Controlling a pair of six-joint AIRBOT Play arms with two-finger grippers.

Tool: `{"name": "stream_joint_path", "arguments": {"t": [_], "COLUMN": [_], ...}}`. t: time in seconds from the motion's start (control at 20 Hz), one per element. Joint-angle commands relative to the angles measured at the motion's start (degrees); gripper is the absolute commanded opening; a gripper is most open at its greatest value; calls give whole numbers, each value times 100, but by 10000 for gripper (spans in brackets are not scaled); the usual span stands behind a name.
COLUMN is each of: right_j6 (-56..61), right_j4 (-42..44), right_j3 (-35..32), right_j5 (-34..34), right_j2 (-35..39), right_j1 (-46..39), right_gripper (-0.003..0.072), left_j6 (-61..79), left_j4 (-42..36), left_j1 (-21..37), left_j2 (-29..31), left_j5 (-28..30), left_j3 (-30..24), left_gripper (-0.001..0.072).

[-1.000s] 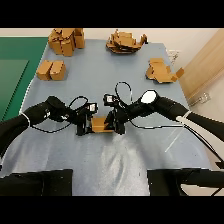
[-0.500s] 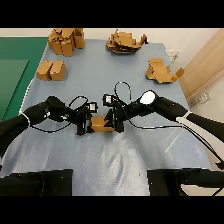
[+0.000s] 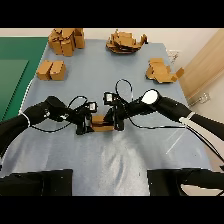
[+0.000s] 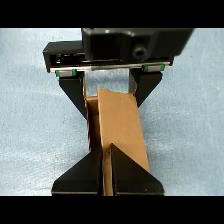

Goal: Fold the box.

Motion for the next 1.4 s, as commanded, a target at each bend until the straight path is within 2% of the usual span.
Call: {"name": "stream_joint_path", "arguments": {"t": [0.0, 0.3, 0.8, 1.1, 1.15, 1.2, 1.25, 1.35], "right_j6": [0, 0, 0, 4, 2, 9, 11, 35], "right_j4": [-17, -118, -208, -98, -101, -98, -96, -50], "right_j3": [2, 0, 0, 35, 61, 85, 109, 122], "right_j5": [31, 256, 245, 197, 181, 122, 111, 131], "right_j2": [22, 0, -354, -280, -258, -243, -234, -234], "right_j1": [2, 2, 199, 201, 199, 199, 201, 201], "right_gripper": [52, 49, 50, 64, 115, 213, 238, 225], "left_j6": [7, 7, 9, 9, 7, 7, 7, 7], "left_j4": [4, 4, 4, 7, 7, 7, 7, 7], "left_j1": [-4, -4, -4, -4, -4, -4, -4, -4], "left_j2": [4, 4, 4, 4, 4, 4, 4, 4], "left_j5": [-28, -28, -17, -22, -24, -26, -24, -22], "left_j3": [0, 0, 0, 0, 0, 0, 0, 0], "left_gripper": [116, 117, 116, 116, 116, 116, 117, 116]}}
